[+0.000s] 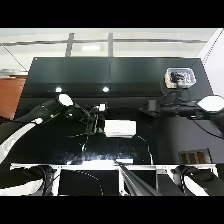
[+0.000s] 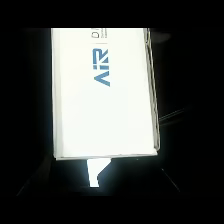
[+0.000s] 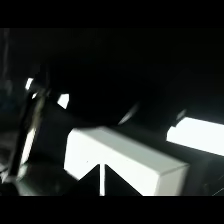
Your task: Fold the box and place the chain.
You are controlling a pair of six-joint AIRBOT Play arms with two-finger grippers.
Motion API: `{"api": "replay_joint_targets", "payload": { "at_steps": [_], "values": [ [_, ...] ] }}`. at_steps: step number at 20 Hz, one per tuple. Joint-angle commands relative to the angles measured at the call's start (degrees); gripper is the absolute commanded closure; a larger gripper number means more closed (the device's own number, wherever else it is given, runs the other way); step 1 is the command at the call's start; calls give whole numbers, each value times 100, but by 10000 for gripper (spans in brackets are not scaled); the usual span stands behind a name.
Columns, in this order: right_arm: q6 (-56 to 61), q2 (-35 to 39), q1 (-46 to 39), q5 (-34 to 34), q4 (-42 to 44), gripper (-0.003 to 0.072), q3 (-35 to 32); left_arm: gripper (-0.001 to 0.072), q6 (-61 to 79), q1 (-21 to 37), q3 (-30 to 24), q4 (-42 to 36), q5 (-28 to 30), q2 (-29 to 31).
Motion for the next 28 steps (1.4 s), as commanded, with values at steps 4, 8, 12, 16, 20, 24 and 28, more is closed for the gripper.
{"api": "replay_joint_targets", "payload": {
  "at_steps": [4, 8, 12, 16, 20, 24, 28],
  "values": [
    [138, 564, -1158, 385, -439, 641, 7, -5, -1110, 122, 11, 1156, -37, 1207],
    [140, 564, -1161, 61, -586, 641, 4, -6, -1486, 236, 11, 317, 24, 1515],
    [140, 564, -1161, 39, -586, 641, 2, -6, -1690, -463, 13, -374, 984, 1290],
    [140, 564, -1161, 81, -625, 641, 2, -5, -1690, -1047, 295, -245, 1228, 791],
    [138, 564, -1161, 208, -787, 641, 0, -5, -1694, -1305, 428, -11, 1224, 496],
    [138, 564, -1161, 195, -807, 641, 0, -4, -1692, -1274, 426, -7, 1220, 433],
    [138, 564, -1161, 168, -804, 641, 0, -4, -1692, -1292, 420, 232, 1152, 376]
  ]
}}
